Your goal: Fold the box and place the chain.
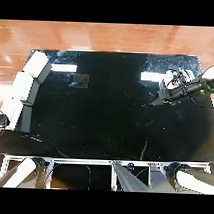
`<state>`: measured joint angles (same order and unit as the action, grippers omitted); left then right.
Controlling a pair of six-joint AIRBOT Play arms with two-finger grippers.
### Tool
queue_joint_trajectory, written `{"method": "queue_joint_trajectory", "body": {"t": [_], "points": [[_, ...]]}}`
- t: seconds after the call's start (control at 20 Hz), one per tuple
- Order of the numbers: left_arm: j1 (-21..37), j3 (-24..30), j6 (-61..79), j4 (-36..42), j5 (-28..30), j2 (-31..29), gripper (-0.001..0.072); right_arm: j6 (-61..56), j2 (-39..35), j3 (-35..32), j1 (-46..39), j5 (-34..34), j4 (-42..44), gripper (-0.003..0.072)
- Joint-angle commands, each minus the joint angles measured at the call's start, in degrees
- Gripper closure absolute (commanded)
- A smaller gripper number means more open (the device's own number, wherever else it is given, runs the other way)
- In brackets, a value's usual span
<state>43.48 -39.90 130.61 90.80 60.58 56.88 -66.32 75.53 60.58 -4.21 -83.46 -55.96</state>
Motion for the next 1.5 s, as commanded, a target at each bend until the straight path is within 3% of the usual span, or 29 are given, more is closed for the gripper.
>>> {"method": "queue_joint_trajectory", "body": {"t": [0.0, 0.45, 0.5, 0.6, 0.65, 0.85, 1.0, 1.15, 1.2, 1.25, 1.3, 1.35, 1.4, 1.45], "points": [[0.09, -1.55, 0.15, -0.35, -1.18, 1.77, 0.0695, -0.61, -0.02, -0.02, 0.04, -0.02, 0.02, 0.0350], [0.07, -2.25, 0.15, -0.42, -1.31, 4.24, 0.0688, -1.66, -0.02, -0.02, 0.04, -0.02, 0.02, 0.0350], [0.07, -2.25, 0.13, -0.33, -1.29, 4.24, 0.0600, -1.66, -0.02, -0.02, 0.04, -0.02, 0.02, 0.0350], [0.02, -2.25, 0.13, -0.31, -1.31, 4.20, 0.0167, -1.68, -0.02, -0.02, 0.04, -0.02, 0.02, 0.0350], [0.02, -2.36, -0.11, -0.31, -1.29, 4.17, 0.0085, -1.66, -0.02, -0.02, 0.04, -0.02, 0.02, 0.0350], [-0.04, -5.90, -1.11, 1.66, 0.02, 3.96, 0.0085, -1.66, -0.02, -0.02, 0.04, 0.04, 0.02, 0.0350], [-0.11, -11.78, -1.81, 7.54, 2.95, 3.93, 0.0086, -1.66, -0.02, 0.00, 0.04, 0.55, 0.04, 0.0350], [-2.19, -19.10, -1.81, 21.33, 6.58, 3.93, 0.0104, -1.66, -0.02, 0.33, 0.04, 3.13, 0.83, 0.0351], [-4.00, -21.07, -2.05, 26.36, 7.34, 3.93, 0.0144, -1.66, -0.02, 0.94, 0.04, 4.22, 1.60, 0.0351], [-6.29, -22.69, -2.43, 30.16, 8.00, 3.91, 0.0318, -1.66, -0.02, 2.43, 0.20, 5.09, 1.97, 0.0352], [-9.60, -24.13, -2.49, 33.40, 8.83, 3.91, 0.0556, -1.64, -0.02, 4.98, 0.70, 5.51, 1.60, 0.0386], [-13.33, -25.09, -2.49, 35.74, 9.81, 3.91, 0.0694, -1.64, -0.02, 8.11, 1.57, 5.53, 0.07, 0.0446], [-17.90, -25.57, -2.62, 36.52, 10.43, 3.78, 0.0697, -1.64, -0.02, 11.65, 2.86, 5.44, -2.91, 0.0499], [-23.69, -25.55, -3.56, 35.80, 10.25, 3.50, 0.0698, -1.62, -0.02, 15.50, 4.90, 5.16, -8.04, 0.0641]]}}
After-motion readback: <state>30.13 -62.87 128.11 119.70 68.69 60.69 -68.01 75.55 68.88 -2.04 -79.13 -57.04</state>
